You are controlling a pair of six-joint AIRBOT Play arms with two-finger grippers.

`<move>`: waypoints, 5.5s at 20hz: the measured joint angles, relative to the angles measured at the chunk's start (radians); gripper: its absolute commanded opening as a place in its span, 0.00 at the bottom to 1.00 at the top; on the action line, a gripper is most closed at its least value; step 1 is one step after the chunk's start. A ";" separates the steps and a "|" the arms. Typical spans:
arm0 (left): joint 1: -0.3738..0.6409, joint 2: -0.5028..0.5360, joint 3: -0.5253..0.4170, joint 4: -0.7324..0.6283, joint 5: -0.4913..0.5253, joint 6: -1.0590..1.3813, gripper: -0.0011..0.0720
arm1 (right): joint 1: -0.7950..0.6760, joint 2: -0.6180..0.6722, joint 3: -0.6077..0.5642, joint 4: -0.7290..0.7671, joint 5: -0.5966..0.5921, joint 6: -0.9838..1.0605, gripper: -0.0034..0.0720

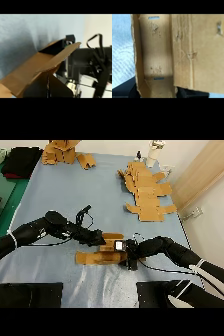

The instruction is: Fold the box.

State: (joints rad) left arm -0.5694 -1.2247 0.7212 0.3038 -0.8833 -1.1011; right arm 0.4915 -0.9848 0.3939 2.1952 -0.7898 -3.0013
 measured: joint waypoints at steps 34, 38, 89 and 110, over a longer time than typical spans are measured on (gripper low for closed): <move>-0.145 -0.199 0.076 -0.031 0.142 -0.051 0.03 | 0.000 0.000 0.000 0.000 0.006 0.000 0.71; -0.119 -0.195 0.076 -0.026 0.161 -0.024 0.03 | 0.000 0.000 0.000 0.000 0.007 0.000 0.71; -0.140 0.078 -0.106 0.397 0.120 0.899 0.25 | 0.000 0.000 0.000 0.000 0.004 0.000 0.71; -0.210 0.078 -0.107 0.341 0.240 0.903 0.69 | 0.000 0.000 0.000 0.000 0.003 0.000 0.71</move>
State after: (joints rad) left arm -0.7795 -1.1465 0.6140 0.6449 -0.6430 -0.1986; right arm 0.4915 -0.9852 0.3935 2.1948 -0.7868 -3.0013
